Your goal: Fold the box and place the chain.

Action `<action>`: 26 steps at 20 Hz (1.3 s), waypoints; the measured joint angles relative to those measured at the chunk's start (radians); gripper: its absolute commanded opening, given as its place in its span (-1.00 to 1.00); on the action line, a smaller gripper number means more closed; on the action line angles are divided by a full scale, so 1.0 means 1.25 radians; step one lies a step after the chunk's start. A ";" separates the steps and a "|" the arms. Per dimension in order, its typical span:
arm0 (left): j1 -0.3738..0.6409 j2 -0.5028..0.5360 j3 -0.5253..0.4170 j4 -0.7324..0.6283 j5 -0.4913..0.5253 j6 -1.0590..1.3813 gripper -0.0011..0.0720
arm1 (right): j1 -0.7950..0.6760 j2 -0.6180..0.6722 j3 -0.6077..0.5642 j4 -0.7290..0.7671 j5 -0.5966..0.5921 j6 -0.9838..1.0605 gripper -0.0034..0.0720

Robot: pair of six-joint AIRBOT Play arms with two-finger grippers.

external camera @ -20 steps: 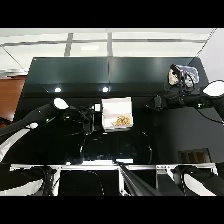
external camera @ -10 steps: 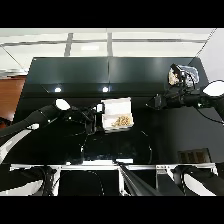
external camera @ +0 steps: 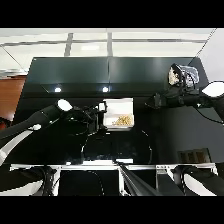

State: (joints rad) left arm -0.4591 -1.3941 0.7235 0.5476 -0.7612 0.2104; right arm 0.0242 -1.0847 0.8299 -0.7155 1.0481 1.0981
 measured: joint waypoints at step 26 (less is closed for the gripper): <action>-0.001 0.000 0.001 0.019 -0.003 0.000 0.09 | 0.182 -0.245 0.149 0.024 0.076 -0.641 1.00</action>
State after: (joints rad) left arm -0.4599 -1.3937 0.7242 0.5716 -0.7647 0.2100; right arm 0.2520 -1.3914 1.0157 -0.6849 1.1435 0.2970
